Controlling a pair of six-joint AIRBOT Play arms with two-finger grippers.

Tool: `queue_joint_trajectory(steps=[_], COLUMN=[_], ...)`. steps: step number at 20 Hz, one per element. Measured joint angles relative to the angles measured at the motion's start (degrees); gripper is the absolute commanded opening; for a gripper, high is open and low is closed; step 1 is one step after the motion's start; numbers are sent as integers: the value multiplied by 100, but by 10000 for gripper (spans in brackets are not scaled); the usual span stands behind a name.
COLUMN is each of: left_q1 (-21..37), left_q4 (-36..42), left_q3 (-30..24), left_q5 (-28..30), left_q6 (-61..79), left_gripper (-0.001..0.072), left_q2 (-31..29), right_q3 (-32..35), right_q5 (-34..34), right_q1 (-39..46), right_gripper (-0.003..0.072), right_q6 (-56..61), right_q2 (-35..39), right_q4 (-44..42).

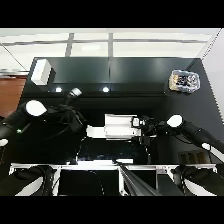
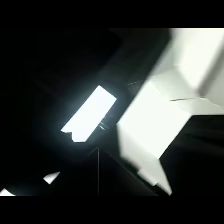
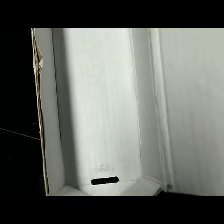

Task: Fold the box and place the chain.

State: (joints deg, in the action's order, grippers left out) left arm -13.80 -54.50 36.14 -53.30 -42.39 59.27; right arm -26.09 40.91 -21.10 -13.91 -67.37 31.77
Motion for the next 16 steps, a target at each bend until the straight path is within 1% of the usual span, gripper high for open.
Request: queue_joint_trajectory(steps=[2, 3, 5, 7, 9, 11, 13, 16], left_q1=[553, 796, 1123, 1246, 1174, 940, 634, 188], left_q4=[-184, -136, 201, 682, 1119, 1471, 1762, 2072], left_q3=[-149, -278, -577, -846, -1003, -1051, -999, -831], left_q5=[-269, -374, -566, -645, -614, -422, -262, -225], left_q6=[-1294, -1805, -2463, -2730, -2798, -2793, -2684, -2514], left_gripper=[28, 28, 27, 26, 24, 24, 24, 25], left_q2=[-72, -70, 55, 286, 568, 866, 1161, 1515], right_q3=[0, 0, 0, 0, 0, 0, -2, -2], right_q5=[0, 0, 0, 0, 0, 0, 0, 0], right_q1=[0, 0, 0, 0, 0, 0, 0, 0], right_gripper=[476, 476, 476, 477, 477, 477, 477, 477], right_q6=[0, 0, 0, 0, -2, -2, -2, -2], right_q2=[0, 0, 0, 0, 0, 0, 0, 0], right_q4=[2, 2, 2, 2, 2, 4, 4, 4])
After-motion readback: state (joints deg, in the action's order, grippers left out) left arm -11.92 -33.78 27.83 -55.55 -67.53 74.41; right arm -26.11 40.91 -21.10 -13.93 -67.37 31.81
